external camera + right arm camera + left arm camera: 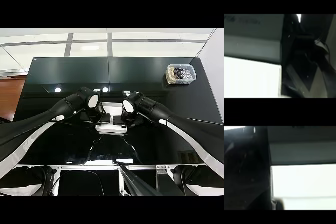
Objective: Fold the box and place the chain.
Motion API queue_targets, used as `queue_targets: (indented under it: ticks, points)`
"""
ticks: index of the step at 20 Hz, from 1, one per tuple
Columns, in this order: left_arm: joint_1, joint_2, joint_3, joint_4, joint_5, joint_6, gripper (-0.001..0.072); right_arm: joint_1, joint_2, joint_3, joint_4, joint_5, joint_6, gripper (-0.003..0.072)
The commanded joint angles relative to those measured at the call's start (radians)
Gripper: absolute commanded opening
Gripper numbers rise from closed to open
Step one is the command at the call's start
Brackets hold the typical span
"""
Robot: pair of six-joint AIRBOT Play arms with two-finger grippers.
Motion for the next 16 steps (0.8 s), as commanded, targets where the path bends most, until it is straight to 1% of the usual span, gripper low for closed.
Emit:
queue_targets:
  ticks: [1,3,5,6,7,9,10,11,12,13,15,16]
  points:
    - [0.001,0.0,0.001,-0.001,-0.002,-0.007,0.0029,-0.008,0.039,0.001,-0.001,-0.002,0.0,0.0379]
    - [0.001,0.0,0.001,-0.001,-0.003,-0.007,0.0029,-0.011,0.111,0.001,-0.002,0.001,-0.047,0.0375]
    - [0.001,0.0,0.001,-0.001,-0.002,-0.007,0.0029,-0.01,0.216,0.001,-0.008,0.0,-0.08,0.0375]
    - [0.001,0.0,0.001,-0.001,-0.002,-0.007,0.0029,-0.011,0.277,0.001,-0.037,-0.002,-0.087,0.0374]
    - [0.001,0.0,0.001,-0.001,-0.002,-0.007,0.0029,-0.011,0.338,0.001,-0.098,0.002,-0.094,0.0375]
    - [0.001,0.0,0.001,-0.001,-0.002,-0.007,0.0029,-0.011,0.445,0.0,-0.323,0.029,-0.095,0.0374]
    - [0.001,0.0,0.001,-0.001,-0.002,-0.007,0.0029,-0.011,0.479,0.0,-0.478,0.064,-0.095,0.0374]
    - [0.001,0.0,0.001,-0.001,-0.002,-0.007,0.0029,-0.019,0.491,0.0,-0.611,0.101,-0.095,0.0374]
    - [0.001,0.0,0.001,-0.001,-0.002,-0.007,0.0029,-0.039,0.49,-0.004,-0.69,0.116,-0.095,0.0374]
    - [0.001,0.0,0.001,-0.001,-0.001,-0.007,0.0029,-0.074,0.49,-0.02,-0.724,0.092,-0.094,0.0374]
    - [0.001,0.0,0.001,-0.001,0.0,-0.007,0.0029,-0.192,0.488,-0.092,-0.723,-0.049,-0.083,0.0375]
    - [0.001,0.0,0.001,-0.001,0.0,-0.007,0.0029,-0.253,0.483,-0.134,-0.722,-0.114,-0.041,0.0376]
